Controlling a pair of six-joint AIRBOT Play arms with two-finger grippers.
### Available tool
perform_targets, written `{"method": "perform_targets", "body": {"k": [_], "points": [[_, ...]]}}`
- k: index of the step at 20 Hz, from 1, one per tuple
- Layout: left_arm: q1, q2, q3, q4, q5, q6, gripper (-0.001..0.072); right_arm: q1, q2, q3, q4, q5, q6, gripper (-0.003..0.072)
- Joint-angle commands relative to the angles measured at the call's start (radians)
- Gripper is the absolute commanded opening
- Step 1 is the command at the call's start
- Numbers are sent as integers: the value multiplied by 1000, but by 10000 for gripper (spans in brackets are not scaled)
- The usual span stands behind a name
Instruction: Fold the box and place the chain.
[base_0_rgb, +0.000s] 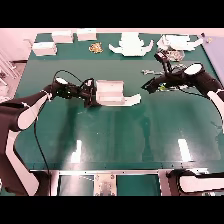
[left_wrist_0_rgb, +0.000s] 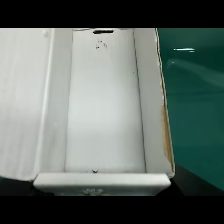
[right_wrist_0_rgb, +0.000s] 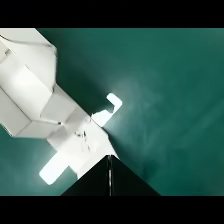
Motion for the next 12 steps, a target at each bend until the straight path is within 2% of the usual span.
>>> {"method": "perform_targets", "body": {"k": [1,6,8,12], "points": [[0,1,0,0,-1,0,623,-38,5,-29,-82,19,190,0],[0,1,0,0,0,0,623,-76,-6,-111,-69,-47,251,-1],[0,1,0,0,0,0,623,-52,-31,-130,0,-49,250,-1],[0,1,0,0,-1,0,623,39,-101,-133,-1,-109,251,0]]}}
